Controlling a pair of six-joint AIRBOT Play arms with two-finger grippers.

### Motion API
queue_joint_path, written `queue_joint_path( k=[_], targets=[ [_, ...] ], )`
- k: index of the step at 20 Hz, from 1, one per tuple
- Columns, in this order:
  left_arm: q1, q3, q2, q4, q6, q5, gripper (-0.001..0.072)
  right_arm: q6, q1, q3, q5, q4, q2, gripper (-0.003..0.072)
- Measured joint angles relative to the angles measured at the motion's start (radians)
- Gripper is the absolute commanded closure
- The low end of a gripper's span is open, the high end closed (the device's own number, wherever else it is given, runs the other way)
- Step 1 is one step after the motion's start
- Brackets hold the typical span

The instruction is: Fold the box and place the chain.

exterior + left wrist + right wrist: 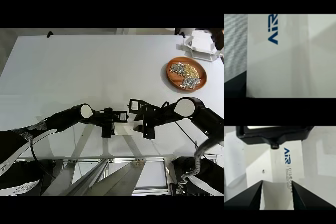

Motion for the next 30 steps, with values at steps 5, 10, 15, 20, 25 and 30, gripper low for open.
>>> queue_joint_path(
  k=[5, 10, 15, 20, 25, 30],
  targets=[
    [0.0, 0.0, 0.0, 0.0, 0.0, 0.0, 0.0388, 0.019, 0.034, -0.012, -0.038, -0.023, 0.001, 0.0276],
    [0.0, 0.0, 0.0, 0.0, -0.001, 0.002, 0.0388, 0.056, 0.043, -0.015, -0.064, -0.064, 0.001, 0.0358],
    [0.0, 0.0, 0.0, 0.0, -0.001, 0.002, 0.0388, 0.07, 0.045, -0.016, -0.063, -0.076, 0.002, 0.0416],
    [0.0, 0.0, 0.0, 0.0, 0.0, 0.001, 0.0388, 0.073, 0.045, -0.016, -0.063, -0.075, 0.003, 0.0441],
    [0.0, 0.0, 0.0, 0.0, 0.0, 0.0, 0.0388, 0.078, 0.045, -0.016, -0.069, -0.076, 0.014, 0.0446],
    [0.0, 0.0, 0.0, 0.001, 0.0, 0.0, 0.0388, 0.083, 0.045, -0.017, -0.098, -0.076, 0.041, 0.0451]
  ],
)
